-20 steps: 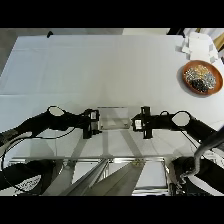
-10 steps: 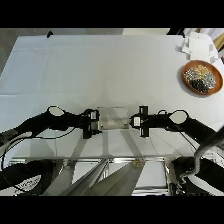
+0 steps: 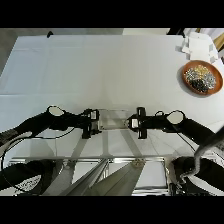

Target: Fold the box and place the chain.

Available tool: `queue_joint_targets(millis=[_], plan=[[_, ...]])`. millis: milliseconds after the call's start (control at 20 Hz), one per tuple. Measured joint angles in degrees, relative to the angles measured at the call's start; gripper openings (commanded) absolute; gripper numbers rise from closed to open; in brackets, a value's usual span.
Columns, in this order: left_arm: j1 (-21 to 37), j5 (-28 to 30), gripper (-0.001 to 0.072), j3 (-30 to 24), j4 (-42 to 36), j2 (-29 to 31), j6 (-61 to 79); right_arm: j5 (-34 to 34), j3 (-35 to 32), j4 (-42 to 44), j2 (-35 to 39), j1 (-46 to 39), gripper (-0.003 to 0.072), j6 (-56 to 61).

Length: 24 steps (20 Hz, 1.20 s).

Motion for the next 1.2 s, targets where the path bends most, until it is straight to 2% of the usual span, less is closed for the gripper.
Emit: queue_joint_targets(millis=[100, 150, 200, 250, 650, 700, 750, 800, 850, 1200], plan=[[0.00, 0.00, 0.0255, 0.00, 0.00, 0.00, 0.00, -0.15, 0.02, -0.11, -0.07, 0.04, 0.0342, 0.15], [0.00, 0.00, 0.0255, 0.00, 0.00, 0.00, 0.00, -0.28, 0.00, -0.15, -0.09, 0.09, 0.0298, 0.17], [0.00, 0.00, 0.0255, 0.00, 0.00, 0.00, 0.00, -0.42, 0.02, -0.17, -0.09, 0.09, 0.0214, 0.17], [0.00, 0.02, 0.0255, 0.00, 0.00, 0.00, 0.00, -0.83, 0.02, -0.07, -0.11, 0.11, 0.0179, 0.24], [0.00, 0.02, 0.0255, 0.00, 0.02, 0.02, 0.07, 0.00, -0.02, 3.37, -0.15, 0.37, 0.0184, 0.02], [0.00, 0.00, 0.0255, 0.00, 0.04, 0.02, 0.07, 0.07, -0.02, 3.78, -0.15, 0.72, 0.0186, -0.31], [0.00, -0.02, 0.0255, 0.00, 0.04, 0.02, 0.07, 0.07, -0.02, 4.09, -0.15, 1.14, 0.0240, -0.92], [0.00, -0.02, 0.0255, 0.00, 0.07, 0.04, 0.04, 0.04, -0.02, 4.33, -0.15, 1.68, 0.0349, -1.38], [0.00, -0.02, 0.0255, 0.00, 0.09, 0.04, 0.02, 0.07, -0.04, 4.39, -0.15, 2.14, 0.0375, -1.77], [0.00, 0.00, 0.0255, 0.00, 0.04, 0.04, 0.07, -1.64, -0.02, 5.38, -0.17, 3.32, 0.0376, -2.58]])
